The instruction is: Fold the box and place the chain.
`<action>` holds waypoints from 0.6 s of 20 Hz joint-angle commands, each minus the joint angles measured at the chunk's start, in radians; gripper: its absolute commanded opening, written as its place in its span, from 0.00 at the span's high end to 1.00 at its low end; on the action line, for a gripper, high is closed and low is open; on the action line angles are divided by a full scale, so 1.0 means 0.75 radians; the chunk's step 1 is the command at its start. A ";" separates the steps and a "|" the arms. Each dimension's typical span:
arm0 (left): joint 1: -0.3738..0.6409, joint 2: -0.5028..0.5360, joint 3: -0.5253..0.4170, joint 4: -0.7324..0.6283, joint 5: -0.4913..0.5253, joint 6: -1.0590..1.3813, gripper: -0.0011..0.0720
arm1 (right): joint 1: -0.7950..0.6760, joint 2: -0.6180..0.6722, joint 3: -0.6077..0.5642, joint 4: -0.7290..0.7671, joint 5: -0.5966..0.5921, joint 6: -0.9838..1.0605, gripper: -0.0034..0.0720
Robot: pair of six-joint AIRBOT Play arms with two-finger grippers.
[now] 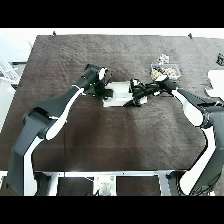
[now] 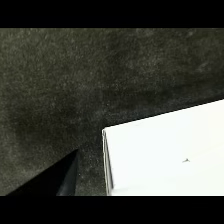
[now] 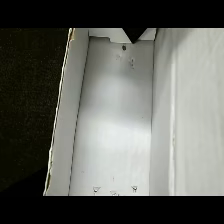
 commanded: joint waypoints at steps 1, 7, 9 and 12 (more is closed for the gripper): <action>-0.006 -0.014 0.009 0.005 -0.025 -0.031 0.50 | -0.001 0.001 0.000 0.000 -0.001 0.000 0.19; -0.006 -0.014 0.009 0.005 -0.005 -0.029 0.83 | -0.001 0.001 0.000 0.000 -0.001 0.001 0.19; -0.006 -0.014 0.009 0.005 -0.003 -0.028 0.84 | -0.001 0.001 0.000 0.000 -0.001 0.001 0.19; -0.006 -0.015 0.009 0.005 -0.002 -0.024 0.84 | -0.001 0.001 0.000 0.000 -0.001 0.000 0.19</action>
